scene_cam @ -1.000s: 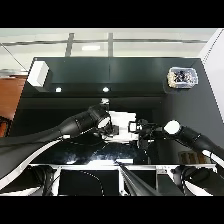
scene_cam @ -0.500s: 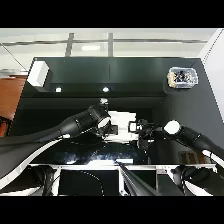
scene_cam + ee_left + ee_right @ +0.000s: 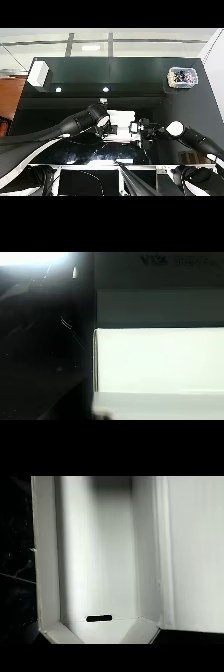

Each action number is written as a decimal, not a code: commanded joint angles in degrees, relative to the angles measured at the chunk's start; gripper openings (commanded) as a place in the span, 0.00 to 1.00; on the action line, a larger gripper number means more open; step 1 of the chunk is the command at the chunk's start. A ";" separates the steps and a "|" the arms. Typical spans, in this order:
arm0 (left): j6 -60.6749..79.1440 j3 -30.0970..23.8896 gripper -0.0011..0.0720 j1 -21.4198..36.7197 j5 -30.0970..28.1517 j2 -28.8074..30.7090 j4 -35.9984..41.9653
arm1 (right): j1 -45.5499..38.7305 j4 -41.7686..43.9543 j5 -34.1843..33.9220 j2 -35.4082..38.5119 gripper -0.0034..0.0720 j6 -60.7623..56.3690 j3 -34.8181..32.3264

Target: Fold the box and place the chain.

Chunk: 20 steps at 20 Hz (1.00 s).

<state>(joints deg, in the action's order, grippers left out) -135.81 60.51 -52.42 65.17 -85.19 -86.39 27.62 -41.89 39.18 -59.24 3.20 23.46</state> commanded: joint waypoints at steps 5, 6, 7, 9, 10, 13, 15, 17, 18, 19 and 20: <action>0.48 0.04 0.06 0.00 0.90 0.02 -0.35 | -0.66 -9.44 2.93 7.17 1.00 -4.07 0.07; 0.48 0.04 0.06 0.00 0.87 0.02 -0.35 | -0.50 -9.40 3.10 7.17 1.00 -3.93 0.07; 0.48 0.04 0.06 0.00 0.83 0.02 -0.35 | -0.42 -9.40 3.10 7.17 1.00 -3.72 0.04; 0.48 0.04 0.06 0.00 0.26 0.02 -0.33 | -0.39 -9.29 3.41 7.15 1.00 -3.19 0.02; 0.46 0.04 0.06 -0.02 -0.13 0.02 -0.07 | -0.39 -9.14 4.20 7.10 1.00 -3.21 0.02; 0.46 0.04 0.06 0.00 -0.44 0.00 0.07 | 0.07 -8.90 6.49 6.29 1.00 -3.41 0.00; 0.46 0.04 0.06 -0.02 -0.42 0.00 0.07 | 0.33 -7.04 6.51 5.86 0.99 -3.72 0.00; 0.46 0.04 0.06 -0.02 -0.42 0.00 0.07 | 0.37 -6.60 6.43 5.77 0.77 -3.87 -0.02; 0.46 0.04 0.06 -0.02 -0.42 0.00 0.07 | 0.37 -6.58 6.38 5.77 0.77 -3.91 -0.02; 0.46 0.04 0.06 -0.02 -0.42 0.00 0.04 | 0.39 -6.43 5.95 5.77 0.72 -3.91 -0.04; 0.46 0.04 0.06 -0.02 -0.42 0.00 0.07 | 0.42 -6.34 5.57 5.77 0.59 -4.22 -0.04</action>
<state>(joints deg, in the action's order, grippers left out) -135.33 60.51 -52.42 64.95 -85.19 -86.41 27.94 -48.95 45.01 -53.34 -0.67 23.46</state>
